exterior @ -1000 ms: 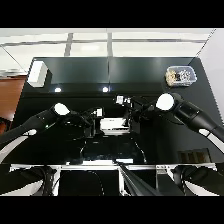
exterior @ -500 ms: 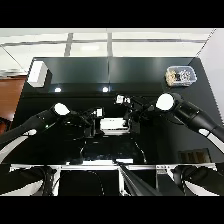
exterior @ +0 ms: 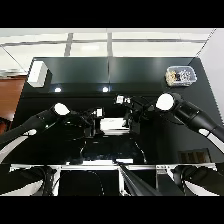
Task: Fold the box and place the chain.
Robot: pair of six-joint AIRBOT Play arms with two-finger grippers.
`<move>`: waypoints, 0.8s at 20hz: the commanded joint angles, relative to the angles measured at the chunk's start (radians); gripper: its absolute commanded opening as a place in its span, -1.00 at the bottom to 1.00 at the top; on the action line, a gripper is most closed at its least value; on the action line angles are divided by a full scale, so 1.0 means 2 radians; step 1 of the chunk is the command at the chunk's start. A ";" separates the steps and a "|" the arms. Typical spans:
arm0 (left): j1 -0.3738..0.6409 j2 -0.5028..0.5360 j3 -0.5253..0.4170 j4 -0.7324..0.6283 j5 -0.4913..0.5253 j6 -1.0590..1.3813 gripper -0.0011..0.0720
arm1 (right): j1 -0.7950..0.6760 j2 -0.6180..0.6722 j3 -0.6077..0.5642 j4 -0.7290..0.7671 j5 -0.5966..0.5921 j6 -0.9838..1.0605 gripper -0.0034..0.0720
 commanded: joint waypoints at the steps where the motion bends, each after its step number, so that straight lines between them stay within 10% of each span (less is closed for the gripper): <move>1: 0.000 0.000 0.000 0.000 0.000 0.000 0.12 | 0.001 0.000 0.000 0.000 0.007 0.000 -0.12; 16: 0.000 0.000 0.000 0.000 0.000 0.000 0.12 | 0.001 -0.003 0.000 0.000 0.014 0.005 -0.38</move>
